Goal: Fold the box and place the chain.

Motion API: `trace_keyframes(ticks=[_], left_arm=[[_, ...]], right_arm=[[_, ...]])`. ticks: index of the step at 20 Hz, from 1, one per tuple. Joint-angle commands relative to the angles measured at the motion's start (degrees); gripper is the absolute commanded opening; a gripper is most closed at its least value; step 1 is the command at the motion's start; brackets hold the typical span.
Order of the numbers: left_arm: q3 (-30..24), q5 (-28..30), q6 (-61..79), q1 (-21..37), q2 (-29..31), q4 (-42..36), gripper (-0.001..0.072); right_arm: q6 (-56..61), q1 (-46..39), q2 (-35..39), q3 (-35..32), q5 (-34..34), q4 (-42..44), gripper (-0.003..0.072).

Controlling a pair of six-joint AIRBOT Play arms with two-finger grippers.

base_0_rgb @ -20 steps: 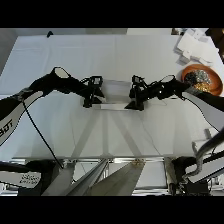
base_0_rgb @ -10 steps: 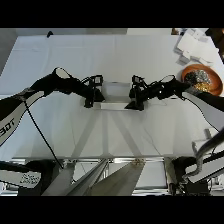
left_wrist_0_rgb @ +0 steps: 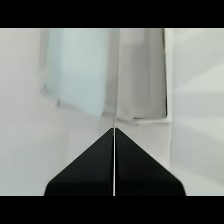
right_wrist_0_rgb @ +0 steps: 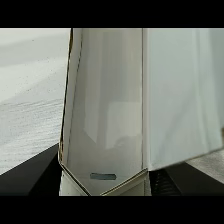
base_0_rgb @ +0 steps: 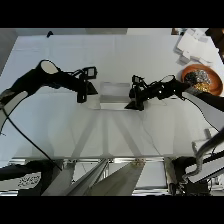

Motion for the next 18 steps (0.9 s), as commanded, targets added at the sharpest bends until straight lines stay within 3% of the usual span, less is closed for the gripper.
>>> trace_keyframes(ticks=[1, 5, 7, 9, 10, 14, 18], left_arm=[[0.0, -2.29, -18.58, 5.44, 5.77, 3.45, 0.0014], [-0.33, -6.27, -41.46, 15.56, 6.84, 5.16, 0.0013], [-1.62, -6.23, -50.47, 17.88, 6.84, 12.72, 0.0012], [-2.64, -6.03, -60.72, 17.79, 6.69, 21.75, 0.0012], [-2.97, -6.75, -63.14, 17.53, 6.23, 22.49, 0.0011], [-3.06, -8.59, -64.32, 13.57, 2.29, 13.44, 0.001], [-3.06, -7.3, -69.72, 7.54, -2.25, 15.04, 0.0011]], right_arm=[[-0.02, 0.02, -0.02, 0.04, 0.07, -0.02, 0.0457], [-0.02, 0.02, -0.02, 0.04, 0.07, -0.02, 0.0457], [-0.02, 0.02, -0.02, 0.04, 0.07, -0.02, 0.0457], [-0.02, 0.02, -0.02, 0.04, 0.07, -0.02, 0.0457], [-0.02, 0.02, -0.02, 0.04, 0.07, -0.02, 0.0457], [-0.02, 0.02, -0.02, 0.04, 0.07, -0.02, 0.0457], [-0.02, 0.02, -0.02, 0.04, 0.09, -0.02, 0.0457]])
